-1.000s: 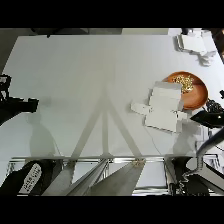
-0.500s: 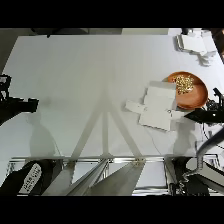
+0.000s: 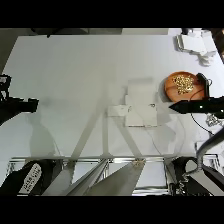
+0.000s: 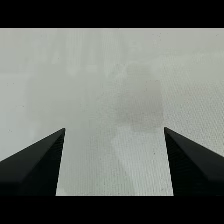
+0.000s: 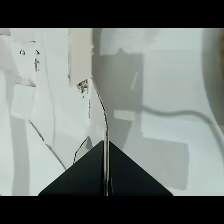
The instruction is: Fold the box and place the chain.
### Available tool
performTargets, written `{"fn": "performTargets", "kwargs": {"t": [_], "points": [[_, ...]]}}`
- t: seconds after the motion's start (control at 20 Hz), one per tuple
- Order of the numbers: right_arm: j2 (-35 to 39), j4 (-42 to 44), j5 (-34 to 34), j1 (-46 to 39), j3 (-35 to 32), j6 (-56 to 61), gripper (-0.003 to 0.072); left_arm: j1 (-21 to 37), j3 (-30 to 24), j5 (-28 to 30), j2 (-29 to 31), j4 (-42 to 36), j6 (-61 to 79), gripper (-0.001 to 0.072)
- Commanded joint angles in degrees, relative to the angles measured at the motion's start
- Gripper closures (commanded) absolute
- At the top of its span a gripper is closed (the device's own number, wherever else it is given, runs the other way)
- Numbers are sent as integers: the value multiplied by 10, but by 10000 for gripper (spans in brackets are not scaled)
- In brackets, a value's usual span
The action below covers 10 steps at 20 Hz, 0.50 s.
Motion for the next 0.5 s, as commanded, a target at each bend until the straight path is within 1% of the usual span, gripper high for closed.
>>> {"fn": "performTargets", "kwargs": {"t": [0.0, 0.1, 0.3, 0.45], "points": [[19, 115, -44, 54, -16, -81, 678, 0, 0, -1, 0, 0, 0, 13], [19, 177, -43, 80, -32, -132, 678, 0, 0, -2, 0, 0, 0, 13], [19, 236, -48, 147, -50, -205, 679, 0, 0, -2, 0, 0, 0, 13], [19, 297, -83, 197, -93, -257, 679, 0, 0, -2, 0, 0, 0, 13]]}}
